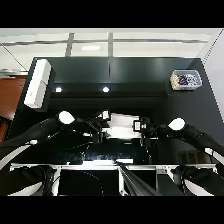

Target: Fold the box and place the chain.

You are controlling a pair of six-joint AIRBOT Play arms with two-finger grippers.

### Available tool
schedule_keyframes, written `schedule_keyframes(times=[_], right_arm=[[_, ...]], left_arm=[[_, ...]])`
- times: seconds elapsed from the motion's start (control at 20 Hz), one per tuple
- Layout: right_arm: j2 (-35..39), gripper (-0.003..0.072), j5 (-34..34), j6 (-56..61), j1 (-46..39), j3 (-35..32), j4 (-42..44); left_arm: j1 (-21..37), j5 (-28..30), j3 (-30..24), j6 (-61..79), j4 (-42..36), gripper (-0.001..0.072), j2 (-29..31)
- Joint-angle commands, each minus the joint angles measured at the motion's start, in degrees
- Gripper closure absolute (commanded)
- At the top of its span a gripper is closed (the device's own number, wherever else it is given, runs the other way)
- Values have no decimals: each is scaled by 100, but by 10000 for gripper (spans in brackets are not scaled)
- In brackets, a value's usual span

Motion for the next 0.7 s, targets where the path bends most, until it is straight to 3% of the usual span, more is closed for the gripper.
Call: schedule_keyframes(times=[0.0, 0.05, 0.1, 0.15, 0.35, 0.5, 0.65], right_arm=[[-4, 225, 0, 4, 2, 4, 0], [-4, 225, 0, 4, 4, 4, 0], [-4, 225, 0, 4, 2, 4, 0], [-4, 225, 0, 4, 4, 4, 0], [-4, 225, 0, 4, 4, 4, 0], [-4, 225, 0, 2, 4, 4, 0], [-4, 225, 0, 2, 4, 4, 0]], left_arm=[[0, -76, 0, -2, 50, 369, 0], [4, -129, 0, -26, 201, 565, 28], [26, -133, 0, -278, 433, 580, 98], [101, -131, 0, -715, 778, 643, 227], [1115, -463, 0, -3263, 2181, 680, 922], [2343, -1615, -2, -4546, 2914, 680, 1106], [3351, -1803, -219, -6520, 2905, 680, 1058]])
